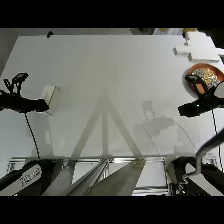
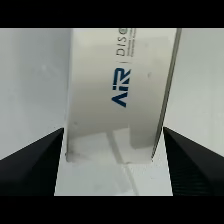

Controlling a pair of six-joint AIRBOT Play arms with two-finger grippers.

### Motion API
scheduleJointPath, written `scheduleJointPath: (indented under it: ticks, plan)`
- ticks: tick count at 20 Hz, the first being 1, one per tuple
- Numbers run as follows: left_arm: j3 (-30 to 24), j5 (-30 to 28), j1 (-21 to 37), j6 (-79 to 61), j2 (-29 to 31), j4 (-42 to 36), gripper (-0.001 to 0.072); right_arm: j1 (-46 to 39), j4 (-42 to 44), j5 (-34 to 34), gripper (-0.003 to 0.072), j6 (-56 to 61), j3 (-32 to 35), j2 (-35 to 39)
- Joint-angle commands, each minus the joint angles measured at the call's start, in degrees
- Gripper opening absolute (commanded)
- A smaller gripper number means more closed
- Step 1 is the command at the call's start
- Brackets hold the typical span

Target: Fold the box and place the chain.

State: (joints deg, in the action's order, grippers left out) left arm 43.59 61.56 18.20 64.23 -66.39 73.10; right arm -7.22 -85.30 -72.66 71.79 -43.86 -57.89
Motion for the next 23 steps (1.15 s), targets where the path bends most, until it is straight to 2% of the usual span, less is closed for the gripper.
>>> scheduleJointPath:
  ticks: [1, 8, 12, 23]
  plan:
    - [0.0, 0.85, 0.07, 2.54, 2.47, 1.31, 0.0696, -0.04, 0.02, 0.0, 0.0016, 0.02, -0.07, -0.04]
    - [0.0, 1.46, -0.02, 2.54, 17.07, 1.11, 0.0693, -0.04, 0.02, 0.0, 0.0016, 0.02, -0.07, -0.04]
    - [0.0, 1.46, -0.02, 2.51, 22.38, 1.14, 0.0692, -0.04, 0.0, 0.0, 0.0016, 0.02, -0.07, -0.04]
    - [0.0, 1.18, -0.87, 2.47, 24.02, 1.33, 0.0692, -0.04, 0.02, 0.0, 0.0016, 0.02, -0.07, -0.04]
